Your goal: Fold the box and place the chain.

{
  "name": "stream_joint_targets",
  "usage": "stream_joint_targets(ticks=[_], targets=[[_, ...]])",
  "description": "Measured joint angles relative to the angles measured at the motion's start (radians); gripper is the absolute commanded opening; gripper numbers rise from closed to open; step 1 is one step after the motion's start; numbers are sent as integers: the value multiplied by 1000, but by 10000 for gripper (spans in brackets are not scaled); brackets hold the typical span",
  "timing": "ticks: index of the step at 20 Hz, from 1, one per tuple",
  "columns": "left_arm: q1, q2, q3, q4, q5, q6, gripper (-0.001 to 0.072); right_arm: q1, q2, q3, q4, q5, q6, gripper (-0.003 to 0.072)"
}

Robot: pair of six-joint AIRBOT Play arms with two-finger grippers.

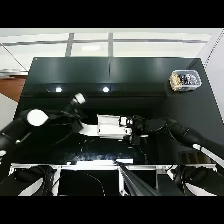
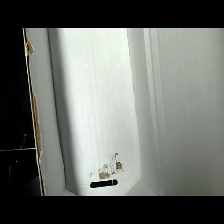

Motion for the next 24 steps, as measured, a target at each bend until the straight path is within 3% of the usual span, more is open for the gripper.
stream_joint_targets(ticks=[5,8,14,19,20,23,24], targets=[[232,47,-31,119,-145,-460,32,0,0,0,0,-6,0,463],[314,5,-74,82,-192,-652,33,0,0,0,0,-7,1,463],[344,-220,-104,-181,-279,-613,30,0,0,0,-1,-10,1,463],[270,-303,-108,-295,-281,-555,35,0,0,0,-2,-11,1,463],[249,-307,-108,-303,-276,-549,69,0,0,0,-3,-11,2,463],[198,-315,-98,-325,-277,-523,471,0,0,0,-5,-12,2,463],[189,-317,-89,-328,-286,-516,560,0,0,0,-5,-12,2,463]])
